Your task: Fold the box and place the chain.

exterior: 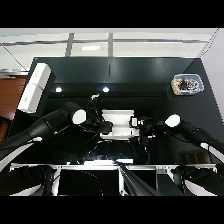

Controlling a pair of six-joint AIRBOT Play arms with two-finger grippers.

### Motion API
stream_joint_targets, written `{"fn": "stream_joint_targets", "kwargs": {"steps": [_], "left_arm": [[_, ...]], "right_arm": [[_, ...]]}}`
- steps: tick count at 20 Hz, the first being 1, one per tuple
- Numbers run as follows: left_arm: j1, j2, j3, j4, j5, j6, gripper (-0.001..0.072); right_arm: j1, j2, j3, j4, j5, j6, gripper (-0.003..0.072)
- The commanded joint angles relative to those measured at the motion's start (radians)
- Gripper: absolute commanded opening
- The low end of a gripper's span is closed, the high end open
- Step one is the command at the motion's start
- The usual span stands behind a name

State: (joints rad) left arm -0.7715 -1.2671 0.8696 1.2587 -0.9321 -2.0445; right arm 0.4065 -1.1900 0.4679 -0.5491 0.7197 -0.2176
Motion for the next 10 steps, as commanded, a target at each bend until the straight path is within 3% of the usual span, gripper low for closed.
{"fn": "stream_joint_targets", "kwargs": {"steps": [1,4,8,9,10], "left_arm": [[-0.042,-0.031,0.041,0.096,-0.034,-0.111,0.0483],[-0.056,-0.098,0.114,0.099,-0.106,-0.134,0.0483],[-0.071,-0.138,0.139,0.180,-0.180,-0.238,0.0482],[-0.075,-0.139,0.139,0.193,-0.184,-0.256,0.0467],[-0.076,-0.139,0.139,0.200,-0.179,-0.276,0.0388]], "right_arm": [[0.001,0.000,0.001,0.001,0.000,0.000,0.0427],[0.001,0.000,0.001,0.001,0.000,0.000,0.0427],[0.001,0.000,0.001,0.001,0.000,0.000,0.0427],[0.001,0.000,0.001,0.001,0.000,0.000,0.0427],[0.001,0.000,0.001,0.001,0.000,0.000,0.0426]]}}
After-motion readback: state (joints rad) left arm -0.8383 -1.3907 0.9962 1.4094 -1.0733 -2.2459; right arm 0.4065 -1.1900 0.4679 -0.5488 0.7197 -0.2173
